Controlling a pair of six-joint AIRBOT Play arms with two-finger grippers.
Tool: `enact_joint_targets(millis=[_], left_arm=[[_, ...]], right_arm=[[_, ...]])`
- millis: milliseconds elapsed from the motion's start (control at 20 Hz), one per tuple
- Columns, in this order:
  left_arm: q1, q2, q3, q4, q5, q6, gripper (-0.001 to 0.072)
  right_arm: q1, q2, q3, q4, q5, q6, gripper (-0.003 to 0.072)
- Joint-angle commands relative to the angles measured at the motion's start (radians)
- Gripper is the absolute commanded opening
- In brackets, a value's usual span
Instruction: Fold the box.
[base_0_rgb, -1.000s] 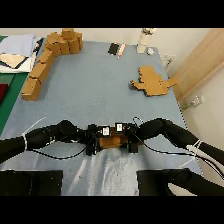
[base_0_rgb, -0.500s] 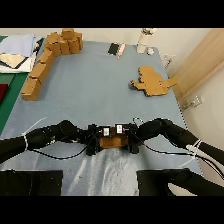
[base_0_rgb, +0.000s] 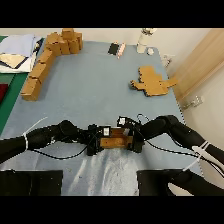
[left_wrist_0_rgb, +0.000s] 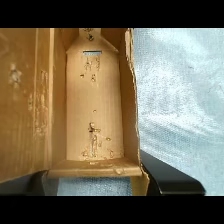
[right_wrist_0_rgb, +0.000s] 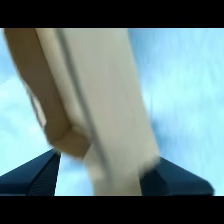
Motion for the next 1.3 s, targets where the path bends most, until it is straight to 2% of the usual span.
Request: enact_joint_targets(millis=[0,200,350,500,700,850,950,1000,1200,1250], left_arm=[[0.0,0.0,0.0,0.001,-0.001,0.0,0.0452],[0.0,0.0,0.0,0.001,-0.001,0.0,0.0452],[0.0,0.0,0.0,0.001,0.0,0.0,0.0452],[0.0,0.001,0.0,0.001,0.0,0.0,0.0452],[0.0,0.001,-0.001,0.001,-0.001,0.0,0.0452],[0.0,0.0,0.0,0.001,0.0,0.0,0.0452],[0.0,0.0,0.0,0.001,-0.001,0.0,0.0452],[0.0,0.001,0.0,0.001,-0.001,0.0,0.0452],[0.0,0.0,0.0,0.001,-0.001,0.0,0.0452],[0.0,0.001,0.0,0.001,0.0,0.0,0.0452]], right_arm=[[0.0,0.089,0.016,-0.059,-0.121,0.224,0.0706],[0.0,0.196,0.019,-0.039,-0.242,0.626,0.0705],[0.0,0.232,0.018,0.081,-0.265,0.848,0.0705],[0.004,0.229,0.018,0.184,-0.236,0.898,0.0705],[0.004,0.214,0.018,0.195,-0.135,0.972,0.0705],[0.006,0.196,0.018,0.241,-0.139,1.06,0.0684],[0.009,0.17,0.019,0.356,-0.084,1.059,0.039],[0.009,0.154,0.024,0.396,-0.04,1.017,0.0361],[0.008,0.051,0.072,0.398,0.096,0.983,0.0355],[0.008,0.023,0.087,0.398,0.114,0.968,0.0287]])
